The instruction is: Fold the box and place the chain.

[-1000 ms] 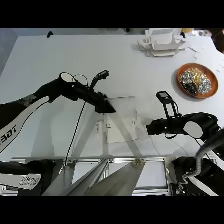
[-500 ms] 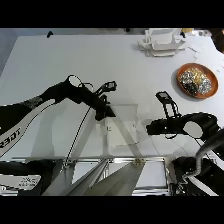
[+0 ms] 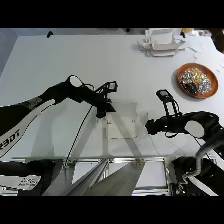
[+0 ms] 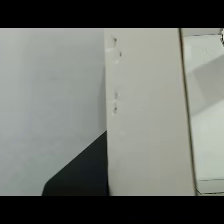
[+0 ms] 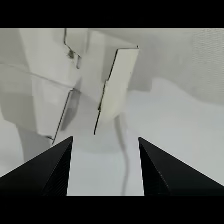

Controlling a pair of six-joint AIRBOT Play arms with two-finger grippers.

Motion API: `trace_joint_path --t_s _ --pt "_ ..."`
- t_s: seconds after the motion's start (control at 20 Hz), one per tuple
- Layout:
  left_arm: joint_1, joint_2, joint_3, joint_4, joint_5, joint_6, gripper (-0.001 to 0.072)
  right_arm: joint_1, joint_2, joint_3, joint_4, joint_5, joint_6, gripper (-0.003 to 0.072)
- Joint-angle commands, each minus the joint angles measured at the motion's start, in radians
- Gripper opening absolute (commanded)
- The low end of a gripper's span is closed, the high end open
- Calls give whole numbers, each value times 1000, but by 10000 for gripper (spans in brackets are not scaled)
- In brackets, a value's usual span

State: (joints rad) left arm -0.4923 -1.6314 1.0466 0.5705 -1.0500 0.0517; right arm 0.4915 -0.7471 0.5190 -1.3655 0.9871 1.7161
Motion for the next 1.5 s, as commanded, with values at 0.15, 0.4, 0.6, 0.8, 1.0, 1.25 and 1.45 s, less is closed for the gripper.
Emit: trace_joint_path --t_s 0.15,0.4,0.6,0.8,1.0,1.25,1.45 --pt "-75 6 1 -44 146 149 -2 1 80 76 -155 35 -15 463" --pt "-85 6 0 -134 163 217 -1 1 114 76 -209 105 -16 463" --pt "-85 6 0 -98 183 207 -1 1 114 76 -229 103 -17 463" --pt "-104 6 0 -51 193 206 -1 1 114 76 -235 101 -23 463" --pt "-148 6 0 7 253 121 0 1 114 76 -235 101 -32 463" --pt "-150 6 0 9 269 48 0 1 114 76 -235 102 -76 463" --pt "-150 11 1 23 280 -38 0 1 114 76 -235 101 -103 463"
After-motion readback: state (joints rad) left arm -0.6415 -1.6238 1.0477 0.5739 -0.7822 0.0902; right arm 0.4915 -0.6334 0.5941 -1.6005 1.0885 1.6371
